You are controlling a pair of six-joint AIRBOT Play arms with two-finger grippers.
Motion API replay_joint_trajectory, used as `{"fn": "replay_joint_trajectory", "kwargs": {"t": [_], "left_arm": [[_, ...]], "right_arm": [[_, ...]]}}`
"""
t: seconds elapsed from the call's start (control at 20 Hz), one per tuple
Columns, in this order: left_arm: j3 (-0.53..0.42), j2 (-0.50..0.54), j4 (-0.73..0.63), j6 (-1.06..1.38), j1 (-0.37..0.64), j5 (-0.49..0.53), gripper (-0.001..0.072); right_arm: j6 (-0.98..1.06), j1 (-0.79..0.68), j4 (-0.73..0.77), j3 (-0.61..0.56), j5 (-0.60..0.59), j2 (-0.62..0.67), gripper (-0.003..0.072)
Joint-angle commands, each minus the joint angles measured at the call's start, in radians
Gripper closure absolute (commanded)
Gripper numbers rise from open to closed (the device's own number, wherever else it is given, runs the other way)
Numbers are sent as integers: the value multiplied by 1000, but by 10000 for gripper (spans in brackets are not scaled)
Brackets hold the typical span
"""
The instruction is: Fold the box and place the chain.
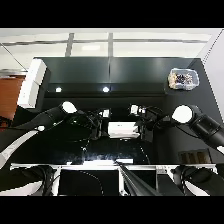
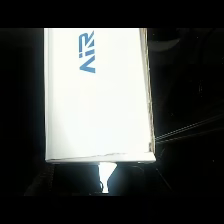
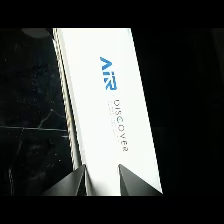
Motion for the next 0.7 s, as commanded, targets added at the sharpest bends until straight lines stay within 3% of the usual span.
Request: {"fn": "replay_joint_trajectory", "kwargs": {"t": [0.0,0.35,0.45,0.65], "left_arm": [[0,0,0,2,-1,0,181],[0,0,0,2,-1,0,181],[0,0,0,2,-1,0,181],[0,0,0,2,-1,0,181]], "right_arm": [[8,5,-5,0,-7,0,412],[20,12,-1,0,3,0,411],[31,23,-2,0,0,-1,298],[49,27,-5,-3,-11,-2,319]]}}
